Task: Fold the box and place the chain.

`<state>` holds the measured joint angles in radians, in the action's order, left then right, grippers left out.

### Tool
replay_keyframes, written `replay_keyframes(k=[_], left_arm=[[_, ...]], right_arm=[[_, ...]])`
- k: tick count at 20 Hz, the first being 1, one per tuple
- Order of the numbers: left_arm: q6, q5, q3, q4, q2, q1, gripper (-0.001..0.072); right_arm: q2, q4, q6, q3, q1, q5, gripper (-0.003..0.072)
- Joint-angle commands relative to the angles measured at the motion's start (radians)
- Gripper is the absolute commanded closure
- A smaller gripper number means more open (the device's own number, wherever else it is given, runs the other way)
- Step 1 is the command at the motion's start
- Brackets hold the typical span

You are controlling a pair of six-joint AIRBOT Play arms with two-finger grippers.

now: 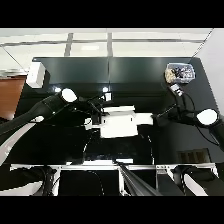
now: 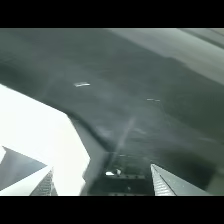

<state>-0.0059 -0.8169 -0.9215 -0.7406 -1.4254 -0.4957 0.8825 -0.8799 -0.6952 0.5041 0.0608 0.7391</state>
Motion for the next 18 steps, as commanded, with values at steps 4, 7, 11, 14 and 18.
replay_keyframes(k=[4, 7, 11, 14, 18], left_arm=[[0.027, -0.04, 0.002, -0.003, -0.046, -0.005, 0.0686], [0.027, -0.046, 0.002, -0.003, -0.047, -0.005, 0.0685], [0.027, -0.048, 0.002, -0.003, -0.047, -0.005, 0.0685], [0.027, -0.048, 0.002, -0.003, -0.047, -0.005, 0.0685], [0.027, -0.048, 0.002, -0.003, -0.047, -0.005, 0.0685]], right_arm=[[0.002, 0.158, 0.361, -0.04, 0.142, 0.095, -0.001], [0.006, 0.069, 0.427, -0.048, 0.234, 0.095, -0.001], [0.014, -0.112, 0.428, -0.049, 0.357, 0.095, -0.001], [0.017, -0.13, 0.446, -0.049, 0.385, 0.121, -0.001], [0.069, -0.044, 0.524, -0.051, 0.421, 0.093, -0.001]])
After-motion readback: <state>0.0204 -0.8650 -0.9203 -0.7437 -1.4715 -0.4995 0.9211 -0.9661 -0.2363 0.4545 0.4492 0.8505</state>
